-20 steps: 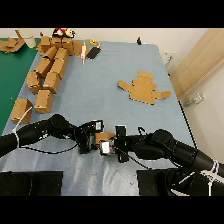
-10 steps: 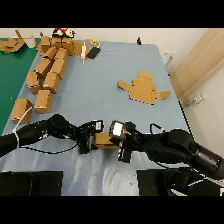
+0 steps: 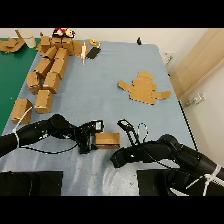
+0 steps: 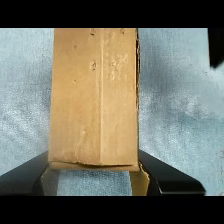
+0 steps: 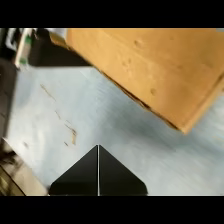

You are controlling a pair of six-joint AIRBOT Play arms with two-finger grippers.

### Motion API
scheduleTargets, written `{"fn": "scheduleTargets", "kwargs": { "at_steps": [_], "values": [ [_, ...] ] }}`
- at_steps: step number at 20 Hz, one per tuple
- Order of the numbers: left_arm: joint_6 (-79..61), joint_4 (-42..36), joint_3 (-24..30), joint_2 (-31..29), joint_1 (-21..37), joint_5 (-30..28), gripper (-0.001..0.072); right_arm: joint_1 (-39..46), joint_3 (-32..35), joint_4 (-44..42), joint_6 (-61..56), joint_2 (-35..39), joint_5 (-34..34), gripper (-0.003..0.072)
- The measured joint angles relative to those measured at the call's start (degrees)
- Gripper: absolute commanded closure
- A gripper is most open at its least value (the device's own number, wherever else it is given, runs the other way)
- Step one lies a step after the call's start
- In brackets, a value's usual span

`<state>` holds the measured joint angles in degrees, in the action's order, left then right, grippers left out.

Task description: Fold the box.

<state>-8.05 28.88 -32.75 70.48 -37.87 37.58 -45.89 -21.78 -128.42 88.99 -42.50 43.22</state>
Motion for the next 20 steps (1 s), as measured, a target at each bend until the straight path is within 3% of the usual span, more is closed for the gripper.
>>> {"fn": "scheduleTargets", "kwargs": {
  "at_steps": [7,20],
  "values": [
    [0.0,0.0,0.0,0.0,0.0,0.0,0.0205,0.2,1.2,-9.9,0.9,-1.9,-16.5,0.0687],
    [0.0,0.0,0.0,0.0,0.0,0.0,0.0205,0.2,1.4,-10.6,0.0,-4.3,-20.4,0.0687]
  ]
}}
